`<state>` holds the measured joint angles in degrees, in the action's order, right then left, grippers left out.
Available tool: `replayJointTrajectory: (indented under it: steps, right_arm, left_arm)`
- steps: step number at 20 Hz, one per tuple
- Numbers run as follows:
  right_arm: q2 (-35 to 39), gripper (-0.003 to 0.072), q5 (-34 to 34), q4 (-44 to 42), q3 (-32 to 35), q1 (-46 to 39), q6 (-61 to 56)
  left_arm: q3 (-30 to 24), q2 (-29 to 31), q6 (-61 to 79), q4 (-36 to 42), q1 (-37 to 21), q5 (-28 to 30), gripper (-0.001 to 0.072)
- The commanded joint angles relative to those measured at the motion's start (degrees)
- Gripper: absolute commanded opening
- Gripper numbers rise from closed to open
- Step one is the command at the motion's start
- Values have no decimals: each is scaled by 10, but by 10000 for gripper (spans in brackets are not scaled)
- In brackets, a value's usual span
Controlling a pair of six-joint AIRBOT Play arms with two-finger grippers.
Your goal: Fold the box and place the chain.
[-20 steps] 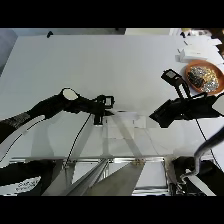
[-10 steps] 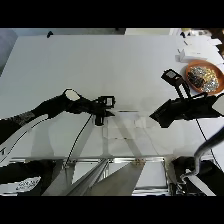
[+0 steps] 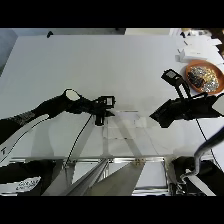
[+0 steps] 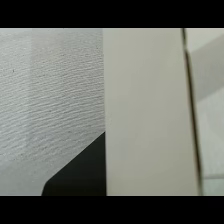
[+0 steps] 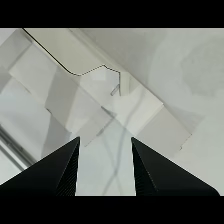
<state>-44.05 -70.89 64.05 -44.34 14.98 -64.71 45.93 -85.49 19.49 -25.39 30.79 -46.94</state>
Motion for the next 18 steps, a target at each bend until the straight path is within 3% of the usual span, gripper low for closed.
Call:
replayJointTrajectory:
  steps: [1, 7, 11, 12, 15, 18]
  right_arm:
    - [1, 359, 0, 0, 0, 0, 0]
    - [1, 341, -1, 0, 0, 0, 12]
    - [1, 56, 14, -48, 31, 0, 116]
    - [1, 16, 19, -73, 47, 0, 153]
    - [1, 16, 35, -152, 103, 12, 257]
    - [0, 16, 56, -144, 140, 70, 310]
  left_arm:
    - [0, 0, -1, 0, 0, 0, 7]
    - [0, 0, -1, 0, 0, 0, 7]
    - [0, 0, -1, 0, 0, 0, 7]
    - [0, 0, -1, 0, 0, 0, 7]
    - [0, 0, -1, 0, 0, 0, 7]
    - [0, 0, -1, 0, 0, 0, 7]
